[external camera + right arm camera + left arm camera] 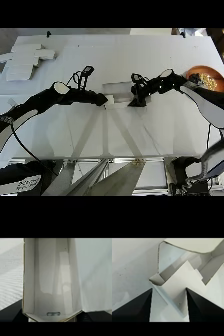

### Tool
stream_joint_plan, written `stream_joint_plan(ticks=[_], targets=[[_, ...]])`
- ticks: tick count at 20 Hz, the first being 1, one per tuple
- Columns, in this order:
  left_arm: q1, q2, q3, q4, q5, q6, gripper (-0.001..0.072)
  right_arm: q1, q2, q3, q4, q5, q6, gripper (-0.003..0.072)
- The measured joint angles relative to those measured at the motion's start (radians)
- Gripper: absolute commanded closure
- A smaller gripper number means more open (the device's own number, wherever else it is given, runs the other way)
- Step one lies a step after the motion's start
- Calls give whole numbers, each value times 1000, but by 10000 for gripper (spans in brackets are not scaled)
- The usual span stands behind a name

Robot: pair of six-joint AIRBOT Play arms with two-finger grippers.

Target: Fold the box and place the chain.

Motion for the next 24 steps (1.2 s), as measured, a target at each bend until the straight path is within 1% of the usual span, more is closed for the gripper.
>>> stream_joint_plan(ticks=[12,14,20,24], targets=[[43,-1,0,-56,-27,-18,240,0,0,0,0,1,1,164],[44,-1,0,-59,-28,-17,194,0,0,0,0,1,1,164],[45,-18,0,-65,-96,18,190,0,0,0,0,1,0,164],[46,-45,0,-111,-104,29,190,0,0,0,-1,0,-2,164]])
